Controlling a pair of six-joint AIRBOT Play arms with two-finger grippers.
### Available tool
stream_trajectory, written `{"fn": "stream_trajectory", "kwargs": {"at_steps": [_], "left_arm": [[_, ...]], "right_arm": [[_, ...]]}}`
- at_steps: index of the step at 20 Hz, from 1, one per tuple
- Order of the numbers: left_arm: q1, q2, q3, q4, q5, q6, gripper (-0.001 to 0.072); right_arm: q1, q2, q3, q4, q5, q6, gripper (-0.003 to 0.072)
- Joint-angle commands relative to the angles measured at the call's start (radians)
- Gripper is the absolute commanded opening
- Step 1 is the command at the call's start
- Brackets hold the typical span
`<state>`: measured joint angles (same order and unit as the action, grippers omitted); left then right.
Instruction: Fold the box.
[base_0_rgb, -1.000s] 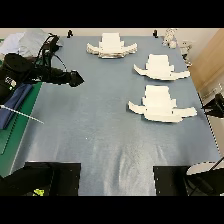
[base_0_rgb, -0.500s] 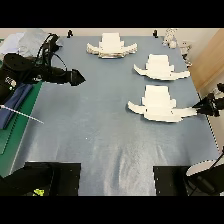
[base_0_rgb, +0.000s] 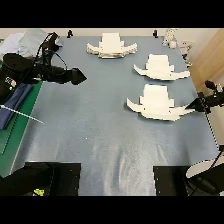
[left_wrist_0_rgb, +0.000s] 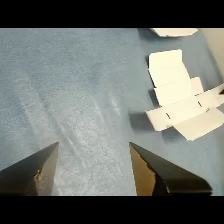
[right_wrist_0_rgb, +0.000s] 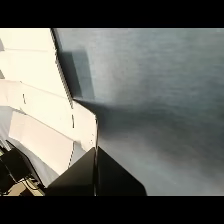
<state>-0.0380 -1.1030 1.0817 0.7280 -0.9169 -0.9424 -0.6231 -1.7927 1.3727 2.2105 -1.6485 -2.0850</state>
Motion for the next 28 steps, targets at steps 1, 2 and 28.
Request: {"fn": "stream_trajectory", "kwargs": {"at_steps": [1, 2, 28], "left_arm": [[0.0, 0.0, 0.001, -0.011, 0.001, 0.0, 0.0652], [0.0, 0.0, 0.001, -0.011, 0.001, 0.0, 0.0652], [0.045, -0.04, -0.175, 0.017, -0.348, 0.015, 0.0652]], "right_arm": [[0.085, 0.006, -0.018, 0.03, 0.025, 0.002, 0.0001], [0.121, 0.015, -0.029, 0.046, 0.034, 0.008, 0.0001], [1.022, 0.888, -0.948, 0.045, 0.855, 0.275, 0.0]]}}
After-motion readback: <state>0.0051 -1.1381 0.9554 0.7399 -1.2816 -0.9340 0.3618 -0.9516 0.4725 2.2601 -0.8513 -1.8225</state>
